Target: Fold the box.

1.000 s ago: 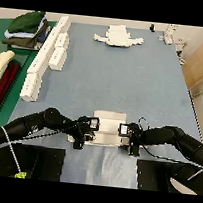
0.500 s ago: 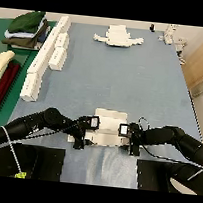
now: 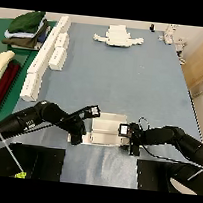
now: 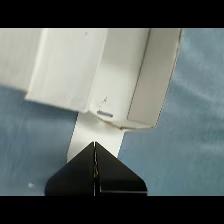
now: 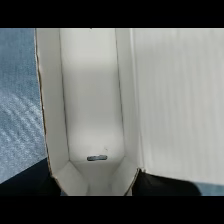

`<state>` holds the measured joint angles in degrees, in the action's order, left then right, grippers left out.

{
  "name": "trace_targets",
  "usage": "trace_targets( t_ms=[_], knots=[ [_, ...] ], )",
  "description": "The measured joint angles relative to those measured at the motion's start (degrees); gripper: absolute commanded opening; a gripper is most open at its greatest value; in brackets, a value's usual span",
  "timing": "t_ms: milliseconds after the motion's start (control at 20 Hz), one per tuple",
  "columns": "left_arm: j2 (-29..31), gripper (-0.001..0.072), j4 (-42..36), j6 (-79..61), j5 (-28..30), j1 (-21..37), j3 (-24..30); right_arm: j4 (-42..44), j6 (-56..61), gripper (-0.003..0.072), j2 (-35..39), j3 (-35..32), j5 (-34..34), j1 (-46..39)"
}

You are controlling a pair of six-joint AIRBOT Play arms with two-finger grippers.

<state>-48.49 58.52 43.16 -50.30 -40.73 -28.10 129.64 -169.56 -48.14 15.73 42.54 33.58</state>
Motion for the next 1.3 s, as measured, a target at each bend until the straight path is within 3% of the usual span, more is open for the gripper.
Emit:
trace_targets(
  t_ms=[200,350,550,700,1000,1300],
  knots=[
    [6.3,0.0012,17.8,29.4,-10.6,1.6,-3.3,0.0,0.0,0.0503,0.0,0.0,0.0,0.0],
    [8.5,0.0012,22.9,43.3,-16.9,7.3,-2.7,0.0,0.0,0.0504,0.0,0.0,0.0,0.0],
    [9.1,0.0012,15.1,47.9,-18.7,18.8,1.3,0.0,0.0,0.0503,0.0,0.0,0.0,0.0],
    [8.9,0.0012,6.0,47.3,-16.9,23.9,5.4,0.0,0.0,0.0503,0.0,0.0,0.0,0.0],
    [8.9,0.0011,-5.1,46.1,-9.1,26.1,12.3,0.0,0.0,0.0504,0.0,0.0,0.0,0.0],
    [9.0,0.0011,-17.2,40.7,-6.6,23.6,13.9,0.0,0.0,0.0503,0.0,0.0,0.0,0.0]
  ],
)
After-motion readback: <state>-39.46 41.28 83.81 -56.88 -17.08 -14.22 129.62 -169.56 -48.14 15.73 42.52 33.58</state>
